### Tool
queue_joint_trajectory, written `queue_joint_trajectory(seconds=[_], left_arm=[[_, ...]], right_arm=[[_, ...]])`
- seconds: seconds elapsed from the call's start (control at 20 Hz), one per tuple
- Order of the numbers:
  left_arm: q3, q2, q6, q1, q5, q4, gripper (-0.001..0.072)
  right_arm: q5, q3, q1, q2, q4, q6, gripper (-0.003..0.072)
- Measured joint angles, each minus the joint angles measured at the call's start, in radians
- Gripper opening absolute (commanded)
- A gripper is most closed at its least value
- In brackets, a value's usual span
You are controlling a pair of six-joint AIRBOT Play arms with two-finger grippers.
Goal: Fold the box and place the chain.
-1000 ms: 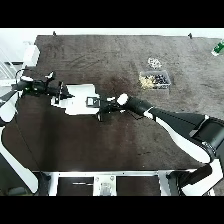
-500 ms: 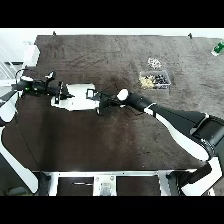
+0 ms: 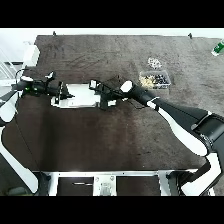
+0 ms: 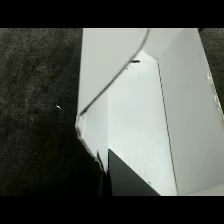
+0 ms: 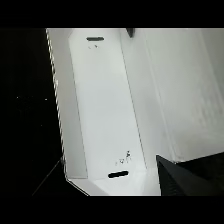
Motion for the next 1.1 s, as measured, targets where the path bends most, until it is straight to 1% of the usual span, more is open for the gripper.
queue_joint_trajectory(seconds=[0.2,0.45,0.95,1.1], left_arm=[[0.0,0.0,0.0,0.0,0.0,0.0,0.002],[0.0,0.0,0.0,0.0,0.0,0.0,0.002],[0.0,0.0,0.0,0.0,0.0,0.0,0.0021],[0.0,0.0,0.0,0.0,0.0,0.0,0.002]], right_arm=[[0.035,0.035,-0.029,-0.025,0.006,0.037,0.0678],[0.05,0.048,-0.046,-0.035,0.008,0.045,0.0686],[0.059,0.084,-0.051,-0.04,0.0,0.001,0.0693],[0.086,0.102,-0.059,-0.056,-0.008,-0.006,0.0693]])
